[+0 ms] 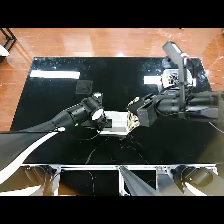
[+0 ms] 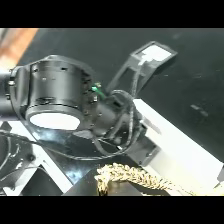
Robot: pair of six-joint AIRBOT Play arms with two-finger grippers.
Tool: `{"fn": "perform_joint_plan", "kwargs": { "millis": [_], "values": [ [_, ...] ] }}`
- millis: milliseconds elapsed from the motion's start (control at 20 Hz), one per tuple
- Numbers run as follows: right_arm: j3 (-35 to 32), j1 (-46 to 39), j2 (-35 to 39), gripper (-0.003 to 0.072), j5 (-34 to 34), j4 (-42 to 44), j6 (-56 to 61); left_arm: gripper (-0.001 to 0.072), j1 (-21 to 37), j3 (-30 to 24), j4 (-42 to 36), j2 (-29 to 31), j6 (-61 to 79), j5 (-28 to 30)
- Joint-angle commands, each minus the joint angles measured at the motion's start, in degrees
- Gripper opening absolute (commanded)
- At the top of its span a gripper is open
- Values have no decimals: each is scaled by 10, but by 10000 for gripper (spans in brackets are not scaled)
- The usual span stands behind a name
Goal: Fold the box and place the chain.
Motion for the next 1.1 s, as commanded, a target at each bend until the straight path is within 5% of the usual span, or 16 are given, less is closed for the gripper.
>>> {"fn": "perform_joint_plan", "kwargs": {
  "millis": [0,350,800,850,900,950,1050],
  "values": [
    [-14,13,-13,20,-23,17,1,24,0,0,0,0,0,2],
    [-24,13,-92,21,-39,50,-24,24,0,0,0,0,0,2],
    [-134,11,-133,23,-113,49,-24,24,-1,0,0,0,0,2],
    [-134,11,-133,101,-110,49,-24,24,-1,0,0,0,0,2],
    [-134,9,-132,463,-107,50,-24,24,-1,0,0,0,0,2],
    [-133,1,-131,705,-97,52,-24,24,-1,0,0,0,0,1],
    [-133,-43,-114,710,-47,51,-49,24,-1,0,0,0,0,1]
  ]
}}
